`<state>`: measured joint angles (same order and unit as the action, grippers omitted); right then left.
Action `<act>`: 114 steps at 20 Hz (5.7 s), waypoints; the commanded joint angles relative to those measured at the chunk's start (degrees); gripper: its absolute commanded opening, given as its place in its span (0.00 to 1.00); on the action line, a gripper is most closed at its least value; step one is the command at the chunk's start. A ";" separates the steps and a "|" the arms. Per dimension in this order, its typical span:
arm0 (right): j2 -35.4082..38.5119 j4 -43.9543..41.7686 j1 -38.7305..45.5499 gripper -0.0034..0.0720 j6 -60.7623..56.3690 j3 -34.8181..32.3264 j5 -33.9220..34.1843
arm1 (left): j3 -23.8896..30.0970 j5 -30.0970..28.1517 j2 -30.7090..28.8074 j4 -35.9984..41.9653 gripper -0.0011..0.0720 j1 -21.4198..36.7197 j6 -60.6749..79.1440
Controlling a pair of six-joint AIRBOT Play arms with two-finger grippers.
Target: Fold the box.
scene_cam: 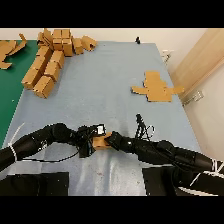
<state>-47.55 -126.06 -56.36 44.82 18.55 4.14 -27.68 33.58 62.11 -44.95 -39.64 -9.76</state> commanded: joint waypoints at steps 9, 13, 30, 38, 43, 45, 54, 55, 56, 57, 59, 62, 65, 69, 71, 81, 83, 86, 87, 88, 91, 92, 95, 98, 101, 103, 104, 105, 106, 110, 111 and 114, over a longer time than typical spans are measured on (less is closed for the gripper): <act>-5.31 0.24 -3.76 0.05 -0.46 0.79 -2.49 | 0.00 -0.09 0.04 -0.04 0.74 -0.02 0.02; -5.35 0.24 -3.76 0.05 -0.46 0.79 -2.34 | 0.00 -0.11 0.04 -0.04 0.74 -0.02 0.02; 6.69 18.99 15.19 0.05 1.09 0.79 15.21 | 0.00 -0.09 0.04 -0.04 0.74 -0.02 0.02; 7.37 19.82 15.67 0.05 1.07 0.79 15.65 | 0.00 -2.01 0.04 -0.02 0.74 -0.02 0.02; 7.15 19.89 15.69 0.05 1.07 0.79 15.61 | -0.22 -4.04 -0.17 -0.24 0.74 0.55 -5.05; 7.15 19.96 15.69 0.05 1.07 0.79 15.61 | -0.66 -7.89 -0.74 -0.35 0.74 2.95 -10.78; 7.15 21.22 15.69 0.05 1.07 0.79 15.61 | -5.14 -0.07 -7.43 -17.33 0.74 37.83 -34.64; 7.15 21.88 15.69 0.05 1.05 0.79 15.61 | -5.16 1.18 -8.59 -18.56 0.74 42.16 -35.30; 7.15 22.49 15.69 0.05 1.05 0.79 15.61 | -5.20 2.64 -9.68 -19.04 0.74 46.56 -35.26; 7.15 22.88 15.69 0.05 1.03 0.79 15.61 | -5.29 4.04 -10.60 -19.98 0.74 50.16 -35.28; 7.15 22.86 15.69 0.05 1.03 0.79 15.58 | -5.49 7.28 -11.80 -22.75 0.74 56.68 -35.26; 7.15 22.86 15.69 0.05 1.05 0.79 15.21 | -5.49 11.13 -11.98 -27.17 0.74 63.12 -35.26; 7.17 22.82 15.69 0.05 1.03 0.79 13.70 | -5.49 8.83 -11.74 -28.65 0.74 65.46 -35.28; 7.17 22.80 15.69 0.05 0.00 0.79 12.13 | -9.03 7.30 -7.61 -28.68 0.74 65.70 -36.41; 7.17 22.80 15.69 0.05 0.00 0.79 12.13 | -13.05 7.37 -3.04 -28.65 0.74 65.68 -39.10; 7.15 22.82 15.69 0.05 0.00 0.79 11.23 | -29.64 7.41 15.13 -28.30 0.74 61.13 -42.75; 7.15 22.82 15.69 0.05 0.00 0.79 10.88 | -30.86 6.86 17.25 -28.28 0.74 59.71 -42.77; 7.15 22.82 15.69 0.05 0.00 0.79 10.91 | -32.48 6.91 19.63 -28.04 0.75 58.90 -42.82; 7.15 22.82 15.69 0.05 0.00 0.79 10.93 | -32.85 6.84 19.93 -27.91 0.95 58.90 -42.84; 7.15 22.82 15.69 0.05 0.00 0.79 10.93 | -33.20 6.75 20.00 -27.98 0.97 58.99 -43.74; 7.17 22.82 15.69 0.05 0.00 0.79 10.93 | -35.32 8.76 19.91 -28.50 0.97 59.60 -44.33; 7.15 22.82 15.69 0.05 0.00 0.79 10.93 | -36.52 10.78 19.91 -28.55 0.97 59.80 -44.52; 7.15 22.82 15.69 0.05 0.02 0.79 10.93 | -40.98 19.10 19.91 -28.81 0.97 61.18 -45.42; 7.17 22.84 15.69 0.05 0.24 0.79 10.95 | -44.83 27.02 19.67 -28.79 0.97 61.48 -45.38; 7.23 22.84 15.65 0.05 0.50 0.79 11.54 | -47.47 29.55 17.86 -28.30 0.97 60.87 -45.86; 7.21 22.82 15.65 0.05 1.49 0.81 11.56 | -48.98 30.99 16.00 -28.22 0.97 59.60 -45.86; 7.19 22.84 15.65 0.05 1.81 0.96 11.72 | -49.55 31.43 14.99 -27.85 0.96 58.51 -45.86; 7.13 22.84 15.67 0.05 2.73 1.60 12.39 | -49.75 31.71 13.68 -27.67 0.63 57.09 -45.81; 6.75 22.88 15.69 0.05 4.76 2.84 13.86 | -49.75 32.13 12.48 -27.32 0.21 55.47 -44.92; 0.04 28.94 16.55 0.05 10.56 14.36 28.55 | -49.72 34.45 10.27 -23.04 0.03 45.72 -43.87; -2.54 30.47 17.18 0.05 12.46 17.57 31.65 | -49.57 35.63 10.29 -19.91 0.03 43.23 -43.98; -11.37 31.12 19.19 0.05 20.35 27.23 37.42 | -46.93 37.11 10.27 -10.38 0.03 34.71 -45.07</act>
<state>-52.14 -97.17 -38.57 58.11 37.67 33.56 -76.14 68.58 72.84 -63.59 2.31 -54.06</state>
